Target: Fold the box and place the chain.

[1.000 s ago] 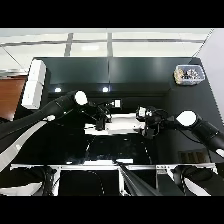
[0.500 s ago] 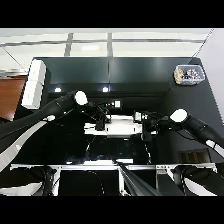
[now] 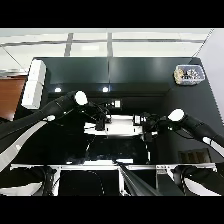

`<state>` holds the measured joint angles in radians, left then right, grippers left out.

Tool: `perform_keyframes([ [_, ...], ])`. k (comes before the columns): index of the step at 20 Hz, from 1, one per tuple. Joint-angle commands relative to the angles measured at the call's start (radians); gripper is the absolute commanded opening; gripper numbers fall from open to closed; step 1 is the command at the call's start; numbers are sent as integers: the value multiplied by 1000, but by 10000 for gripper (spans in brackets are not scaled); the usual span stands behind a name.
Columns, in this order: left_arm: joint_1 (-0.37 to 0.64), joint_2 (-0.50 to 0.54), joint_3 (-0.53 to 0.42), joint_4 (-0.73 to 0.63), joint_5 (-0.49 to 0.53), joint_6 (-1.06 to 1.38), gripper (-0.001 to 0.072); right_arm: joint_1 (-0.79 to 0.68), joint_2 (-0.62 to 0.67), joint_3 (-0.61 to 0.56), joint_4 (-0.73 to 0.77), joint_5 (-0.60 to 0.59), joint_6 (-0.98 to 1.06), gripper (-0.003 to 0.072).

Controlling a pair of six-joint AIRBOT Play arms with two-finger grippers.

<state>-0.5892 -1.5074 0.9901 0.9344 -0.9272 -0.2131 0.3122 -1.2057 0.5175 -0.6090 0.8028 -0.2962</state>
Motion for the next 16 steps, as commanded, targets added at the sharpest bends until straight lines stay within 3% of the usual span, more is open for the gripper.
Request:
perform_keyframes([
  [1, -1, 0, 0, -1, 0, 0, 28, 2, -18, -1, 7, -4, -7, 704],
  [16, -1, 0, 0, -3, -20, 0, 28, -17, -32, -1, 6, -21, 30, 703],
])
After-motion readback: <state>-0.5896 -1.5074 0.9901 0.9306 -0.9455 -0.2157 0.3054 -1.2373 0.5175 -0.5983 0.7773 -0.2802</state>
